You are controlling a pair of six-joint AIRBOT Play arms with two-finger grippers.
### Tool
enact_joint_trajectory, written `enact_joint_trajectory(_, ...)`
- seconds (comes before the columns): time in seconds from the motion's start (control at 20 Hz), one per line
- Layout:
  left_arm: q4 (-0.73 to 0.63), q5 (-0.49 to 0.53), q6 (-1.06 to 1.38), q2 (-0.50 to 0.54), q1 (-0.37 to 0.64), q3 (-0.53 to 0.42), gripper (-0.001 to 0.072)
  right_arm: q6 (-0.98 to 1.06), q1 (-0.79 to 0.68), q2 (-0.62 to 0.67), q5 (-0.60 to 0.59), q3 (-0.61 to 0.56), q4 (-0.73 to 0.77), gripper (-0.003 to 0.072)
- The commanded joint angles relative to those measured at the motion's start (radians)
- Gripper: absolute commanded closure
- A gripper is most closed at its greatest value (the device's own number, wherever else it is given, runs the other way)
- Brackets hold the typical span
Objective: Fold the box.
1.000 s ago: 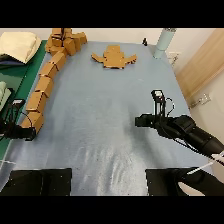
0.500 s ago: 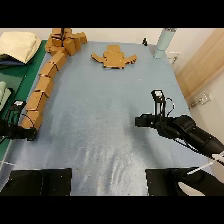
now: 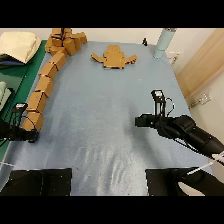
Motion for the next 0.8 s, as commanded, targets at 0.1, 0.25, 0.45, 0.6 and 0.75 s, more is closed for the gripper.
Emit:
enact_joint_trajectory(0.1, -0.002, 0.009, 0.0, -0.001, 0.0, -0.001, 0.0189, 0.001, 0.0, -0.001, 0.0, 0.001, 0.001, 0.068)
enact_joint_trajectory(0.25, 0.002, -0.005, -0.005, -0.001, 0.0, -0.001, 0.0013, 0.0, 0.0, -0.001, 0.0, 0.001, 0.001, 0.068)
enact_joint_trajectory(0.45, 0.082, -0.158, -0.054, 0.0, 0.0, 0.045, 0.0013, 0.0, 0.0, -0.001, 0.0, 0.001, 0.0, 0.068)
enact_joint_trajectory(0.6, 0.132, -0.365, -0.113, 0.0, 0.0, 0.139, 0.0012, 0.0, 0.0, -0.001, 0.0, 0.001, 0.0, 0.068)
enact_joint_trajectory(0.75, 0.133, -0.547, -0.2, -0.001, 0.0, 0.23, 0.0013, 0.0, 0.0, -0.001, -0.002, 0.001, 0.0, 0.068)
